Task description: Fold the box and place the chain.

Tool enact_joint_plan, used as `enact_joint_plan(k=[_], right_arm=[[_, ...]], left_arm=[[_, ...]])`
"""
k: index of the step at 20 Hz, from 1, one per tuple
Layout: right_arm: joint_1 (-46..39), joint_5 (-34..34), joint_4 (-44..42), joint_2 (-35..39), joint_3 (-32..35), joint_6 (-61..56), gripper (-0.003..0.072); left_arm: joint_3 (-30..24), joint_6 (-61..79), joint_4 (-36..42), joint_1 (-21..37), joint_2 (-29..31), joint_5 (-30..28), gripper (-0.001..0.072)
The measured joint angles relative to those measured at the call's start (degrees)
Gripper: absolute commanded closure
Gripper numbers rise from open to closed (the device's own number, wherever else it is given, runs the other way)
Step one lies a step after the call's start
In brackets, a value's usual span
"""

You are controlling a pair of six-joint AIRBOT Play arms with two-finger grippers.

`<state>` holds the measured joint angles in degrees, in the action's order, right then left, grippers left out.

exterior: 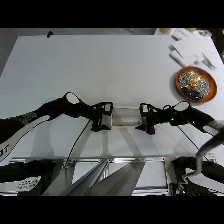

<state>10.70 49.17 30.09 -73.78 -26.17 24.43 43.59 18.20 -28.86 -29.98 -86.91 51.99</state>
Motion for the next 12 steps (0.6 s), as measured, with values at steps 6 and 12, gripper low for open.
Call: enact_joint_plan(k=[6, 12], right_arm=[[0.0, 0.04, 0.09, 0.0, 0.0, 0.17, 0.0426], [0.0, 0.04, 0.07, 0.0, 0.0, 0.04, 0.0426]], left_arm=[[0.0, 0.0, 1.88, -1.36, -0.42, -1.03, 0.0009], [0.0, -0.13, 3.61, -2.71, -0.81, -3.08, 0.003]])
